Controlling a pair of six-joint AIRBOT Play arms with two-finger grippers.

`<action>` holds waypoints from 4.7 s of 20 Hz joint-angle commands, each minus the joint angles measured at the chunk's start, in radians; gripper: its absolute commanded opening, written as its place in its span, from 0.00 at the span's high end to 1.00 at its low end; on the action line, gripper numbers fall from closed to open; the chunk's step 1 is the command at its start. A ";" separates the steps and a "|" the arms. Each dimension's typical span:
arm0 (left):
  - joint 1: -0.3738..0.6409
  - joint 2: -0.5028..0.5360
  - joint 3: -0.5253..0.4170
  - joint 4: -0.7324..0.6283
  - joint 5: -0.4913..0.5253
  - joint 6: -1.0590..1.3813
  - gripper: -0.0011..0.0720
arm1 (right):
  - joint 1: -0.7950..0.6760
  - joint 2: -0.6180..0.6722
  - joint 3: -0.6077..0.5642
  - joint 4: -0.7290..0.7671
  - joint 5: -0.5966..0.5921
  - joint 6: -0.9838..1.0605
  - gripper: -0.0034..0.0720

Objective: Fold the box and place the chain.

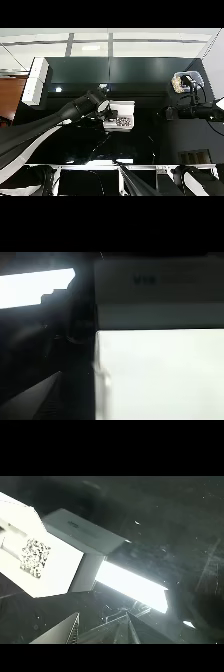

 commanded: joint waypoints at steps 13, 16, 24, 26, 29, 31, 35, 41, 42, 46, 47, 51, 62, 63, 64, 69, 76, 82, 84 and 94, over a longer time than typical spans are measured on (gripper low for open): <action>0.481 0.560 -0.411 -0.464 0.038 1.025 0.10 | -0.002 0.001 -0.005 0.019 0.002 0.002 0.49; 0.599 0.492 -0.493 -0.719 0.055 1.509 0.00 | -0.002 0.000 -0.005 0.031 0.001 0.012 0.49; 0.525 0.283 -0.529 -0.939 0.203 2.409 0.00 | -0.002 0.001 -0.005 0.063 0.001 0.031 0.49; 0.518 0.241 -0.530 -0.996 0.217 2.492 0.00 | -0.002 0.000 -0.005 0.063 0.001 0.032 0.49; 0.499 0.193 -0.529 -1.095 0.243 2.578 0.00 | -0.002 0.000 -0.005 0.063 0.000 0.031 0.49; 0.479 0.177 -0.528 -1.099 0.261 2.598 0.01 | -0.002 0.001 -0.005 0.063 -0.002 0.031 0.49; 0.462 0.139 -0.507 -1.103 0.280 2.596 0.01 | -0.002 0.000 -0.005 0.062 -0.011 0.031 0.49; 0.424 0.104 -0.473 -1.100 0.278 2.595 0.01 | -0.002 0.000 -0.005 0.061 -0.018 0.031 0.49; 0.420 0.102 -0.472 -1.099 0.281 2.595 0.01 | -0.002 0.000 -0.005 0.060 -0.019 0.031 0.49; 0.417 0.099 -0.472 -1.100 0.256 2.591 0.47 | -0.002 0.000 -0.005 0.060 -0.025 0.031 0.49; 0.415 0.099 -0.472 -1.099 0.263 2.591 0.51 | -0.002 0.000 -0.005 0.060 -0.032 0.032 0.49; 0.416 0.099 -0.472 -1.099 0.264 2.591 0.51 | 0.065 -0.005 -0.006 0.099 -0.194 0.159 0.00; 0.416 0.099 -0.472 -1.099 0.266 2.592 0.51 | 0.383 -0.463 0.364 0.075 -0.121 -0.163 0.00; 0.416 0.099 -0.472 -1.099 0.266 2.592 0.51 | 0.385 -0.457 0.365 0.041 -0.040 -0.246 0.00; 0.416 0.099 -0.472 -1.099 0.266 2.592 0.51 | 0.380 -0.446 0.365 0.014 0.000 -0.276 0.00; 0.416 0.099 -0.472 -1.099 0.266 2.592 0.51 | 0.394 -0.402 0.361 -0.020 0.145 -0.437 0.00; 0.416 0.099 -0.472 -1.099 0.266 2.592 0.50 | 0.511 -0.402 0.318 -0.038 -0.030 -0.585 0.00; 0.416 0.099 -0.472 -1.099 0.266 2.592 0.50 | 0.526 -0.402 0.318 -0.059 -0.015 -0.597 0.00; 0.416 0.099 -0.472 -1.099 0.266 2.592 0.50 | 0.532 -0.402 0.318 -0.058 -0.007 -0.597 0.00; 0.416 0.099 -0.472 -1.099 0.266 2.592 0.50 | 0.536 -0.402 0.318 -0.098 -0.033 -0.501 0.00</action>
